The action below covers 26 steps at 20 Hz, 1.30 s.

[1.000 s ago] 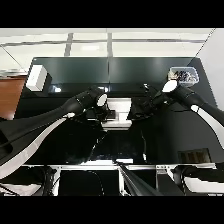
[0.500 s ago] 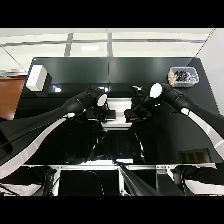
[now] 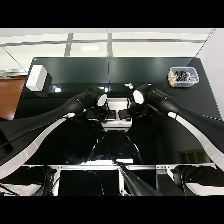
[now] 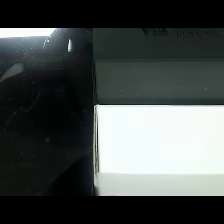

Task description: Fold the box and place the chain.

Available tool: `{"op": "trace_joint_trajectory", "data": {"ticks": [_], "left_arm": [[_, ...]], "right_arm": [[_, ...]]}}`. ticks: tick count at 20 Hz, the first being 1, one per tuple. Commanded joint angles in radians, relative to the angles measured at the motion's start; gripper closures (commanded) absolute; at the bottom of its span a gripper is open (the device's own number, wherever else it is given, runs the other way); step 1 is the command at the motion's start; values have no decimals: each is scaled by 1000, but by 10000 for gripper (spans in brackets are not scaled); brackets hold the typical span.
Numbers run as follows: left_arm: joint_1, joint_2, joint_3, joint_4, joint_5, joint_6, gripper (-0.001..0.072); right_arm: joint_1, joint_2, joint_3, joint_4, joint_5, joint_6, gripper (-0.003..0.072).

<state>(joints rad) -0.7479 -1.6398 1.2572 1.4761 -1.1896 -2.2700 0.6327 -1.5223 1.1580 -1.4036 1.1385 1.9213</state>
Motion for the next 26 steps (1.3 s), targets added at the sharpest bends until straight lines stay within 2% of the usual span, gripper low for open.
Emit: {"op": "trace_joint_trajectory", "data": {"ticks": [1, 13, 14, 15, 16, 24, 25, 26], "left_arm": [[0, 0, 0, 0, 0, 0, 685], [0, 0, 0, 0, -2, 0, 685], [0, 0, 0, 0, -2, 0, 685], [0, 0, 0, 0, -2, 0, 685], [0, 0, 0, 0, -2, 0, 685], [1, 0, 0, 1, 0, 0, 685], [0, 0, 0, 0, 0, 0, 685], [0, 0, 0, 0, 0, 0, 685]], "right_arm": [[43, -31, 25, -75, 20, 123, 393], [-3, -74, 25, 20, 69, 185, 392], [-3, -80, 25, 20, 76, 189, 459], [-3, -84, 25, 20, 82, 189, 669], [-3, -84, 25, 20, 83, 196, 673], [-3, -84, 25, 22, 99, 195, 669], [-3, -84, 25, 21, 99, 195, 620], [-3, -84, 25, 21, 99, 195, 487]]}}
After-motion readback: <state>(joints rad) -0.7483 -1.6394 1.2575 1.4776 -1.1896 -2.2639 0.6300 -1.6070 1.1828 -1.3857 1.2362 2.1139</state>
